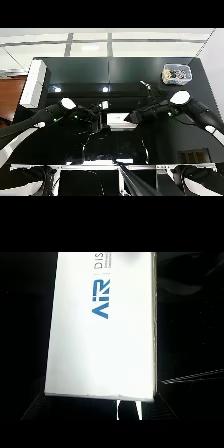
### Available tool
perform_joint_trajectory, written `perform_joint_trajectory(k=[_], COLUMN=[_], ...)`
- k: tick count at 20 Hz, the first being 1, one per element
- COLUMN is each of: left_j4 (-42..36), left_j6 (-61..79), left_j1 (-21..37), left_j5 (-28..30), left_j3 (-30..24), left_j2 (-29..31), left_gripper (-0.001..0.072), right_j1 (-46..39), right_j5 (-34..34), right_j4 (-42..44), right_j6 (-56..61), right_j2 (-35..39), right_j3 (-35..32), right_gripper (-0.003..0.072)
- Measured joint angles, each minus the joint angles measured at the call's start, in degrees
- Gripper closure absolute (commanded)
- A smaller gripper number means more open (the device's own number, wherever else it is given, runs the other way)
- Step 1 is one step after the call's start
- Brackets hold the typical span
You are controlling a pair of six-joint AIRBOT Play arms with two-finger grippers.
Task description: Fold the box and place the chain.
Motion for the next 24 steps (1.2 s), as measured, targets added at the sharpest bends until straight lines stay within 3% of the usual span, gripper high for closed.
perform_joint_trajectory(k=[5, 12, 16, 18, 24], left_j4=[0.0, 0.02, -0.11, -0.02, 3.96], left_j6=[0.02, 0.04, -0.11, -0.11, -4.52], left_j1=[0.0, 0.0, 0.04, 0.04, 0.04], left_j5=[0.0, -0.02, 0.13, 0.26, -0.37], left_j3=[0.0, 0.0, 0.02, 0.02, 0.33], left_j2=[0.0, 0.0, 0.0, 0.37, 6.88], left_gripper=[0.0094, 0.0094, 0.0092, -0.0011, -0.0011], right_j1=[0.72, 0.7, -2.73, -6.82, -22.49], right_j5=[-3.74, -3.74, 6.4, 12.31, 23.71], right_j4=[-0.13, -4.0, -8.17, -9.81, -20.94], right_j6=[3.87, 6.1, 4.87, 4.66, 7.06], right_j2=[-4.94, -6.49, -3.32, 0.28, 10.95], right_j3=[-0.79, -0.48, 2.47, 3.69, 4.79], right_gripper=[0.0668, 0.0668, 0.0668, 0.0668, 0.0668])
